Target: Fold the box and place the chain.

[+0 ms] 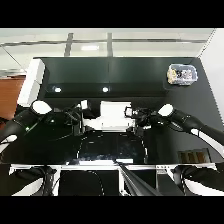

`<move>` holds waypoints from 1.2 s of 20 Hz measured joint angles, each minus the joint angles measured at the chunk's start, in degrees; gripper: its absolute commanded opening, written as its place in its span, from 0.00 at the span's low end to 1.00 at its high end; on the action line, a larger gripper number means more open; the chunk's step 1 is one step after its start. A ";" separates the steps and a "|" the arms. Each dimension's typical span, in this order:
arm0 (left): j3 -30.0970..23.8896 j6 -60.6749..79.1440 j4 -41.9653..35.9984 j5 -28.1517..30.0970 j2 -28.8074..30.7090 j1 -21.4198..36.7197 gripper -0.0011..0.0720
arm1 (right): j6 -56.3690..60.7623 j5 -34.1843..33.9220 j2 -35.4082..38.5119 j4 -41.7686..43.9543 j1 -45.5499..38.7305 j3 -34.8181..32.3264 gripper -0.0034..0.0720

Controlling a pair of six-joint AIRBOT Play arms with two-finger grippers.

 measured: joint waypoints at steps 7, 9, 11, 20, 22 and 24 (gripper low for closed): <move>-0.96 15.80 -8.39 3.52 -5.14 -1.66 0.56 | 0.00 0.00 0.00 0.00 0.00 0.00 0.21; -1.03 17.07 -9.55 3.61 -5.55 -2.51 0.32 | 0.00 0.00 0.00 0.00 0.00 0.00 0.21; -1.07 17.94 -10.29 3.96 -5.77 -3.54 0.31 | 0.02 0.00 0.00 0.00 0.00 0.00 0.21; -1.07 18.58 -13.99 8.28 -6.38 -7.65 0.31 | 0.00 0.04 0.00 -0.02 0.00 0.00 0.21; -1.03 18.45 -17.27 8.44 -7.13 -7.91 0.31 | 0.00 0.04 0.00 -0.02 0.00 0.00 0.21; -0.72 16.81 -19.47 8.46 -7.96 -8.04 0.31 | 0.02 0.04 0.00 0.00 0.00 0.00 0.21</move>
